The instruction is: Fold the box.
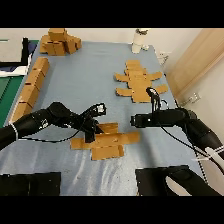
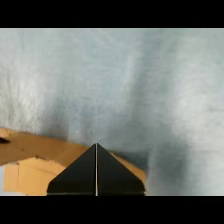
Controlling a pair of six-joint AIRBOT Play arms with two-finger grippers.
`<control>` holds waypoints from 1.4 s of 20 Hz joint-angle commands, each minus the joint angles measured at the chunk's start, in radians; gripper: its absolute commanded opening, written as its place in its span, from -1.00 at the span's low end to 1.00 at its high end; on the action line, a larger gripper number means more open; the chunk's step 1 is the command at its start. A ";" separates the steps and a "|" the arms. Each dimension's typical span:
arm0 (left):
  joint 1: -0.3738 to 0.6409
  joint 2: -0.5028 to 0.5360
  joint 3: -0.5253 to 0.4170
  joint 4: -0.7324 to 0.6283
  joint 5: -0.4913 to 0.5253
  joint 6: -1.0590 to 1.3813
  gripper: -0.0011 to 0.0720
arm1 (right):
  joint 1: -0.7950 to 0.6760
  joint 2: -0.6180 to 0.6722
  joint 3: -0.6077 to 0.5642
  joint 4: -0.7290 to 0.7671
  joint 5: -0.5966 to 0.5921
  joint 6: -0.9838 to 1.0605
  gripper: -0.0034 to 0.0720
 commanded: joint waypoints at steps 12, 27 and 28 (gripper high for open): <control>-0.001 -0.001 0.000 0.001 0.002 0.003 -0.94 | 0.671 0.411 -0.124 -0.503 -0.277 0.460 -0.90; -0.002 -0.001 0.000 0.001 0.002 0.003 -0.94 | 1.288 0.074 -0.275 -1.039 0.080 0.452 0.46; -0.002 -0.001 0.000 0.001 0.002 0.003 -0.94 | 1.288 0.054 -0.275 -1.072 0.085 0.453 0.46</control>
